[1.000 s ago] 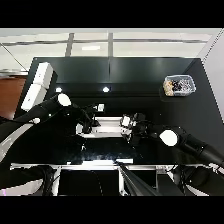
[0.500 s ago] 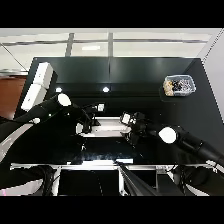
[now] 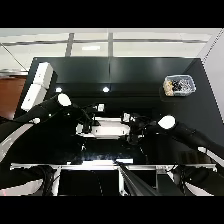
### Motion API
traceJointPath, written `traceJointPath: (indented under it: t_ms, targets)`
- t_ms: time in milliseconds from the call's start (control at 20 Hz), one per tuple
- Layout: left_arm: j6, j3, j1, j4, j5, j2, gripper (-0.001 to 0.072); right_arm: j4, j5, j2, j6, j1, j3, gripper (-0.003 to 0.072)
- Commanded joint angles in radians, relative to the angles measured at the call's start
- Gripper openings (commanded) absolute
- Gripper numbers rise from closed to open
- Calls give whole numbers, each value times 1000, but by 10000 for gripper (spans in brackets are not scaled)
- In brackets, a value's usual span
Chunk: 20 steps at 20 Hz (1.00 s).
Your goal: Fold the box and place the chain.
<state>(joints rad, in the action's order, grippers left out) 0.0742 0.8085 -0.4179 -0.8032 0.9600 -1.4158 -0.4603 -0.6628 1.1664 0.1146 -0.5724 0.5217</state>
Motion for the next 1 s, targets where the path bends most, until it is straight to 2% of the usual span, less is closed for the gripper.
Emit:
traceJointPath:
  t_ms: [0,50,150,950]
  targets:
    - [-3,0,0,1,2,0,27,33,-26,56,74,7,5,694]
    - [-3,0,0,1,6,0,27,22,-18,61,74,7,5,691]
    - [-3,0,0,1,15,0,27,-11,-15,64,72,7,5,600]
    - [-3,0,0,1,17,0,27,-43,21,79,46,-16,7,599]
